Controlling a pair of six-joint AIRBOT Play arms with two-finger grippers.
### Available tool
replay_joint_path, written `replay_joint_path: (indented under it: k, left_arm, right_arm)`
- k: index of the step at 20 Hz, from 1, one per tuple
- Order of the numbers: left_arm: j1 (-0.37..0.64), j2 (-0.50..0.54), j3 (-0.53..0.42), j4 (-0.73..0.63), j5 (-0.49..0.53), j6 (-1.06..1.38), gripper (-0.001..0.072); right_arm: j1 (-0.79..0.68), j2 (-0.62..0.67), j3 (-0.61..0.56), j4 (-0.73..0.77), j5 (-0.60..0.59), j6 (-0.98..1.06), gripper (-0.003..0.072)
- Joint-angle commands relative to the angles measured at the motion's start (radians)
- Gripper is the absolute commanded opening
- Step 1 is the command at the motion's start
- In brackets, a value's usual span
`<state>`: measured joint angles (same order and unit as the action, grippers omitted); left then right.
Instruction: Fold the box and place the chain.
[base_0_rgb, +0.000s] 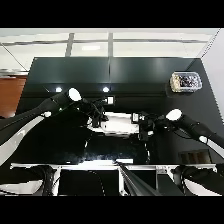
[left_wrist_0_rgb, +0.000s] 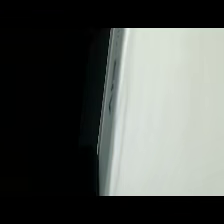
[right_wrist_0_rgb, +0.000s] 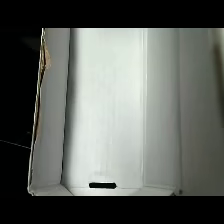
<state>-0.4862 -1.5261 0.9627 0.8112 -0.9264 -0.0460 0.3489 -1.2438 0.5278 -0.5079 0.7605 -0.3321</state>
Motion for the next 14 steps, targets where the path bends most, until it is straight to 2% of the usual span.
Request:
replay_joint_path:
  k: [1,10,11,12,14]
  left_arm:
    - [0.000,0.000,0.001,0.000,0.002,-0.003,0.0027]
    - [0.001,0.000,0.001,0.000,0.003,-0.003,0.0027]
    - [0.001,0.000,0.001,0.000,0.003,-0.002,0.0027]
    - [0.001,0.000,0.001,0.000,0.003,-0.003,0.0027]
    - [0.001,0.000,0.001,-0.001,0.003,-0.003,0.0027]
  right_arm:
    - [0.009,-0.002,0.000,-0.020,-0.029,0.029,0.0718]
    - [0.007,-0.002,0.000,-0.028,-0.045,0.052,0.0718]
    - [0.007,-0.002,0.000,-0.028,-0.045,0.052,0.0690]
    - [0.007,-0.002,0.000,-0.028,-0.047,0.053,0.0594]
    - [0.007,-0.002,0.000,-0.028,-0.047,0.053,0.0588]
